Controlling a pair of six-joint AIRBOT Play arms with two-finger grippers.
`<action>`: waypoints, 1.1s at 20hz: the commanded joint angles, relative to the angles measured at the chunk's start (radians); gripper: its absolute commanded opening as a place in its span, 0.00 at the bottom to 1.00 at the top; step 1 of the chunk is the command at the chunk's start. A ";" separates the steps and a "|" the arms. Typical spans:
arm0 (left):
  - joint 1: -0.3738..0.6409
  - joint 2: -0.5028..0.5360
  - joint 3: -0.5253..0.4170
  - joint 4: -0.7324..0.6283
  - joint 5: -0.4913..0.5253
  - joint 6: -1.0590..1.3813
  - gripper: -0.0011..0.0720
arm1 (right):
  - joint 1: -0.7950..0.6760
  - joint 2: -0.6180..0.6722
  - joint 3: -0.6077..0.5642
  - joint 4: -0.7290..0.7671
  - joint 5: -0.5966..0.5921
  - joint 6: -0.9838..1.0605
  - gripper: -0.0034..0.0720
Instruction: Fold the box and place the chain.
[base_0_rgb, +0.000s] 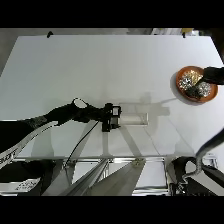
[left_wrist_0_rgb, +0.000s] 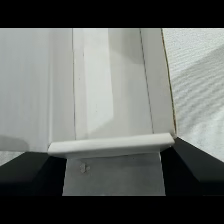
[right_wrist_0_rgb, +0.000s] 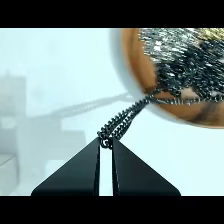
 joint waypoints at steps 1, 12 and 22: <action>0.000 0.000 0.000 0.000 0.000 0.000 0.16 | 0.088 0.163 -0.016 0.055 0.077 -0.003 0.07; 0.000 0.000 0.000 0.000 0.000 0.000 0.16 | 0.426 0.506 -0.431 0.315 0.008 0.002 0.07; 0.000 0.000 0.000 0.000 0.000 0.000 0.16 | 0.796 0.287 -0.476 0.267 -0.301 0.002 0.07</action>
